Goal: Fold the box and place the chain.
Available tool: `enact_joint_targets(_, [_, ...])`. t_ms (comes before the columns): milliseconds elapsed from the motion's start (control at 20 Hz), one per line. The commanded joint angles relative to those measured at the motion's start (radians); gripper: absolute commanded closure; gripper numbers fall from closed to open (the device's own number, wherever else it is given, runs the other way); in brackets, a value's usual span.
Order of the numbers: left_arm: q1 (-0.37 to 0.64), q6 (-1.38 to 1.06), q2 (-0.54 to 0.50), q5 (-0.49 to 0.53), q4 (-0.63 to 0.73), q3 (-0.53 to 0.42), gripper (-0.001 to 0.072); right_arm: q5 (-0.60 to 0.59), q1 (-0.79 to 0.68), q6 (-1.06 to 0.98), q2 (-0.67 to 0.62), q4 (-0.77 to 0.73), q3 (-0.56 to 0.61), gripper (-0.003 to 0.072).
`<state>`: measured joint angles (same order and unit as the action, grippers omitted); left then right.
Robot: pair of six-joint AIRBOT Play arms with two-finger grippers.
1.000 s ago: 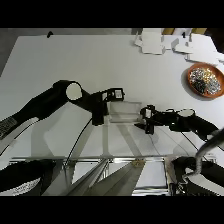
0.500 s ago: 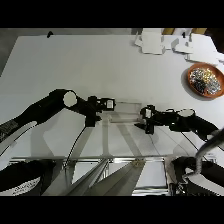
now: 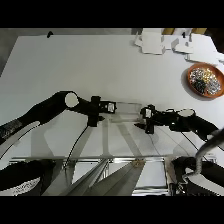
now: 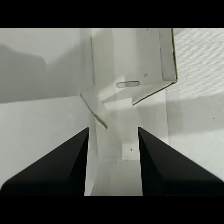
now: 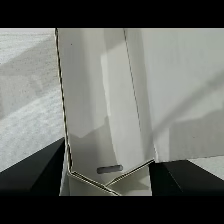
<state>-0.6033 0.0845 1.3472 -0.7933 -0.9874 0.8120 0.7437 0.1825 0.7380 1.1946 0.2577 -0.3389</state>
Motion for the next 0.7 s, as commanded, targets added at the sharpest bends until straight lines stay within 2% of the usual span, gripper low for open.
enact_joint_targets(0, [-0.003,-0.017,0.015,0.000,0.012,-0.001,0.0356,0.000,0.000,0.000,0.000,0.000,0.000,0.0275])
enact_joint_targets(250, [-0.006,-0.018,0.015,-0.045,0.053,-0.001,0.0368,0.000,0.000,0.000,0.000,0.000,0.000,0.0275])
enact_joint_targets(650, [-0.034,-0.039,0.015,-0.035,0.120,-0.001,0.0395,0.000,0.000,0.000,0.000,0.000,0.000,0.0275])
